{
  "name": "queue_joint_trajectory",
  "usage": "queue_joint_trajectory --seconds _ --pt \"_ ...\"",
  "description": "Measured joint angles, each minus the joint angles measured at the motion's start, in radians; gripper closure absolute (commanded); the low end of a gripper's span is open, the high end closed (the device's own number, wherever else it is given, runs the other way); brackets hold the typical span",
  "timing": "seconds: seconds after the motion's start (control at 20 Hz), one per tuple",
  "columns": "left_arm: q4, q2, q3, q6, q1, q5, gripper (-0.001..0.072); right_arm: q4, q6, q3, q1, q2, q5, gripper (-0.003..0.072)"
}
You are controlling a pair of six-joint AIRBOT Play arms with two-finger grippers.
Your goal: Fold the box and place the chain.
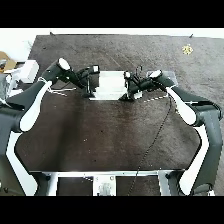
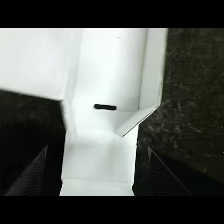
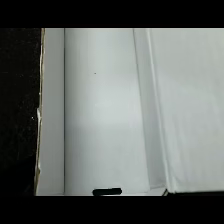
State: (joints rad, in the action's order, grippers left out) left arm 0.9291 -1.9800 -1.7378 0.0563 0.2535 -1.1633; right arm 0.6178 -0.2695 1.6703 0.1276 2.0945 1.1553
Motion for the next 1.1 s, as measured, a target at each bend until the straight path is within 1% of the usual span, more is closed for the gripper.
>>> queue_joint_trajectory --seconds 0.15,0.25,0.45,0.5,0.55,0.8,0.85,0.9,1.1 --pt "0.007 0.0 0.035 -0.051 0.016 0.102 0.0002 0.0 0.001 0.0 0.0 0.0 0.0 0.02" --pt "0.004 0.0 0.045 -0.071 0.024 0.143 0.0002 0.0 0.003 0.0 0.0 0.0 0.0 0.02" --pt "0.001 0.0 0.053 -0.091 0.028 0.153 0.0006 0.0 0.001 0.0 0.0 0.0 0.0 0.02" --pt "0.0 0.0 0.054 -0.092 0.029 0.148 0.0167 0.0 0.001 0.0 0.0 0.0 0.0 0.02" --pt "-0.001 0.0 0.055 -0.093 0.031 0.138 0.0237 0.0 0.001 0.0 0.0 0.0 0.0 0.02" --pt "-0.013 0.0 0.056 -0.097 0.032 0.129 0.0249 0.0 0.0 0.0 0.0 0.0 0.0 0.02" --pt "-0.018 0.0 0.056 -0.096 0.032 0.125 0.0275 0.0 0.0 0.0 0.0 0.0 0.0 0.02" --pt "-0.025 0.0 0.056 -0.093 0.032 0.117 0.0365 0.0 0.0 0.0 0.0 0.0 0.0 0.02" --pt "-0.046 0.0 0.056 -0.093 0.031 0.096 0.0374 0.0 -0.002 0.0 0.0 0.0 0.001 0.02"
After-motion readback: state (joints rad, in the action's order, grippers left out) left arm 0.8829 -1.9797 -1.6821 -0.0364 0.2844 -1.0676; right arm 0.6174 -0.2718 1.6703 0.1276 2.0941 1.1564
